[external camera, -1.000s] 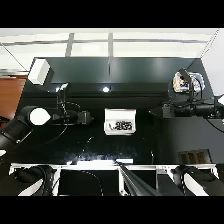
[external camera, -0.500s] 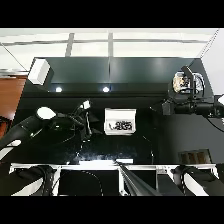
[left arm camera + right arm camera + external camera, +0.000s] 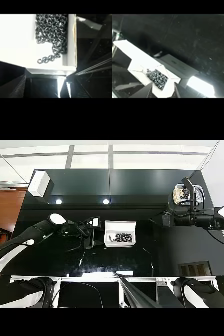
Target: Fold the box and place the chain.
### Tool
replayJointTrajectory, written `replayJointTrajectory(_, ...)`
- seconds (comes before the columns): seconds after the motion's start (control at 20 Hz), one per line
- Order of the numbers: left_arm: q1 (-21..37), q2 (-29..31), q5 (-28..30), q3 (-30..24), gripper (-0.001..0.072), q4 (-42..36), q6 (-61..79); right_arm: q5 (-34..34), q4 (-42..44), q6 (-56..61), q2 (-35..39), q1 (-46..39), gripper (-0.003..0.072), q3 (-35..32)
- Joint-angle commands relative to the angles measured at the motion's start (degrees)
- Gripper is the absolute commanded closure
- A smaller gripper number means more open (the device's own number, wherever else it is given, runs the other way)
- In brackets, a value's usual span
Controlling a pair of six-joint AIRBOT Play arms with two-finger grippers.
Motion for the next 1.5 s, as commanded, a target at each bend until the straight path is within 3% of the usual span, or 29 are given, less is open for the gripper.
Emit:
replayJointTrajectory(0.0,-0.1,-1.4,0.4,1.2,0.0001,-0.1,1.2,0.0,0.0,0.0,0.0,0.0,0.0367,0.0)
replayJointTrajectory(0.35,-2.1,-3.4,0.2,3.6,0.0002,0.0,-1.2,-1.4,0.0,0.0,-0.1,0.0,0.0367,-1.5)
replayJointTrajectory(0.7,-2.6,-3.4,-0.9,3.6,0.0002,5.1,-5.5,-1.4,0.0,0.0,-0.1,0.0,0.0367,-1.5)
replayJointTrajectory(1.45,-4.4,-3.8,-0.6,3.6,0.0002,-1.3,-4.9,-1.5,0.0,0.0,-0.1,0.0,0.0367,-1.5)
